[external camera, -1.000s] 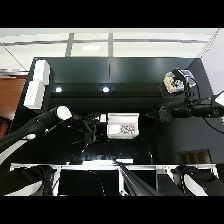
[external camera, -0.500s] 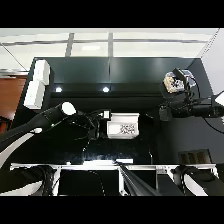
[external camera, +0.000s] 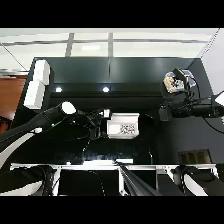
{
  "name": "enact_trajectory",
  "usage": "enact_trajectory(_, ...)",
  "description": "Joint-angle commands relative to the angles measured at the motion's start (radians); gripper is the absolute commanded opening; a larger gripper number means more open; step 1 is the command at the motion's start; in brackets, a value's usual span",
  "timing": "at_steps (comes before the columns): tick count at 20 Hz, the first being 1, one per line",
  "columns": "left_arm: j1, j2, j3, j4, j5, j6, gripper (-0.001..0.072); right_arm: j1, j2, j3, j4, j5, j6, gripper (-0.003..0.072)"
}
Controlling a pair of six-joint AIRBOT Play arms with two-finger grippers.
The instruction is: Fold the box and place the chain.
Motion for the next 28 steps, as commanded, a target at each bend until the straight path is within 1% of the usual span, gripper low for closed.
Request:
enact_trajectory(1, -0.006, -0.002, 0.001, -0.005, 0.0, 0.003, 0.0708, 0.0, -0.001, 0.001, 0.0, -0.02, 0.0, 0.0407)
enact_trajectory(4, -0.018, -0.008, 0.001, -0.005, 0.001, 0.003, 0.0706, 0.0, -0.001, 0.0, -0.01, -0.064, 0.008, 0.0407)
enact_trajectory(5, -0.018, -0.014, 0.001, -0.005, 0.001, 0.003, 0.0693, 0.0, -0.001, -0.001, -0.021, -0.099, 0.054, 0.0407)
enact_trajectory(6, -0.017, -0.019, 0.001, -0.005, 0.001, 0.003, 0.0649, 0.0, -0.001, -0.001, -0.035, -0.12, 0.079, 0.0407)
enact_trajectory(7, -0.017, -0.019, 0.001, -0.005, 0.001, 0.003, 0.055, 0.0, -0.001, -0.001, -0.058, -0.141, 0.087, 0.0407)
enact_trajectory(8, -0.017, -0.019, 0.001, -0.005, 0.001, 0.003, 0.0493, 0.0, -0.001, -0.001, -0.075, -0.161, 0.103, 0.0408)
enact_trajectory(10, -0.017, -0.019, 0.001, -0.005, 0.002, 0.003, 0.0481, 0.0, -0.004, -0.001, -0.091, -0.217, 0.156, 0.0408)
enact_trajectory(11, -0.016, -0.019, 0.001, -0.005, 0.002, 0.003, 0.0481, 0.0, -0.008, 0.0, -0.087, -0.233, 0.175, 0.0483)
enact_trajectory(12, -0.016, -0.019, 0.001, -0.005, 0.001, 0.003, 0.0481, 0.005, -0.019, 0.007, -0.088, -0.222, 0.17, 0.0711)
enact_trajectory(14, -0.016, -0.019, 0.001, -0.005, 0.002, 0.003, 0.0481, 0.027, -0.068, 0.034, -0.1, -0.215, 0.165, 0.0713)
enact_trajectory(17, -0.016, -0.019, 0.001, -0.005, 0.001, 0.003, 0.0482, 0.092, -0.169, 0.061, -0.094, -0.288, 0.101, 0.071)
enact_trajectory(18, -0.017, -0.019, 0.001, -0.005, 0.001, 0.003, 0.0482, 0.123, -0.201, 0.061, -0.095, -0.305, 0.022, 0.0709)
enact_trajectory(20, -0.016, -0.019, 0.001, -0.004, 0.009, 0.003, 0.0482, 0.199, -0.248, 0.061, -0.096, -0.292, -0.239, 0.0708)
enact_trajectory(22, -0.016, -0.019, 0.001, -0.004, 0.024, 0.003, 0.0482, 0.254, -0.251, 0.062, -0.095, -0.292, -0.425, 0.0707)
enact_trajectory(23, -0.016, -0.019, 0.001, -0.005, 0.026, 0.003, 0.0482, 0.267, -0.246, 0.062, -0.095, -0.287, -0.47, 0.0669)
enact_trajectory(25, -0.016, -0.019, 0.001, -0.004, 0.026, 0.003, 0.0482, 0.266, -0.227, 0.062, -0.096, -0.254, -0.509, 0.0669)
enact_trajectory(28, -0.016, -0.019, 0.001, -0.004, 0.027, 0.006, 0.0483, 0.239, -0.212, 0.058, -0.08, -0.179, -0.51, 0.0669)
